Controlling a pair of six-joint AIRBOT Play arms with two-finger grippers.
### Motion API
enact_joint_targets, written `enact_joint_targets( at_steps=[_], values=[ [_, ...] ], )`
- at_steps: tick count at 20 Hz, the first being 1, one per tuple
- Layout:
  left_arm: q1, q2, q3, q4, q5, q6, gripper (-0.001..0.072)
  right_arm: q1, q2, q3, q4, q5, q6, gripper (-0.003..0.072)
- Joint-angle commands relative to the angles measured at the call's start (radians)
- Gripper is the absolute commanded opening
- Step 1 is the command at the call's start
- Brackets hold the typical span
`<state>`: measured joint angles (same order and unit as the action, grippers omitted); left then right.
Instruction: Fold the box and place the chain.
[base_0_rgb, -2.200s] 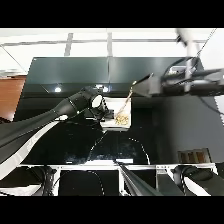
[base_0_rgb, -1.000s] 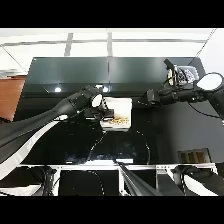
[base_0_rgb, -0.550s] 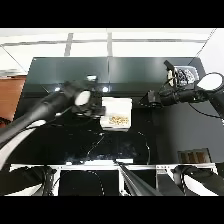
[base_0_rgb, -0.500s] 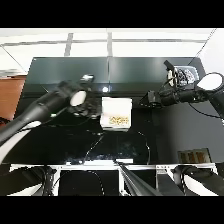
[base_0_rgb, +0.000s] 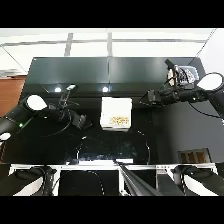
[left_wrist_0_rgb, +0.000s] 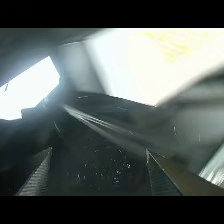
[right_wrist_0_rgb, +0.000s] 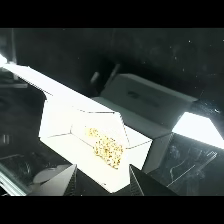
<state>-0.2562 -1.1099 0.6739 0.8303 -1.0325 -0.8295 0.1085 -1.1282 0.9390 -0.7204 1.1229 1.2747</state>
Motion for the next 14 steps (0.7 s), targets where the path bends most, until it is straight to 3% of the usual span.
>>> enact_joint_targets(
  at_steps=[1, 5, 14],
  values=[
    [-0.004, -0.031, -0.057, -0.221, 0.029, 0.917, 0.0707, 0.0, 0.0, 0.0, 0.0, -0.005, 0.0, 0.0378],
    [-0.011, -0.129, -0.034, -0.222, 0.137, 1.135, 0.0707, 0.0, 0.0, 0.0, 0.001, -0.005, 0.001, 0.0379],
    [-0.015, -0.34, 0.146, -0.198, 0.054, 1.162, 0.0706, 0.0, 0.0, 0.0, 0.001, -0.005, 0.001, 0.0378]
  ],
)
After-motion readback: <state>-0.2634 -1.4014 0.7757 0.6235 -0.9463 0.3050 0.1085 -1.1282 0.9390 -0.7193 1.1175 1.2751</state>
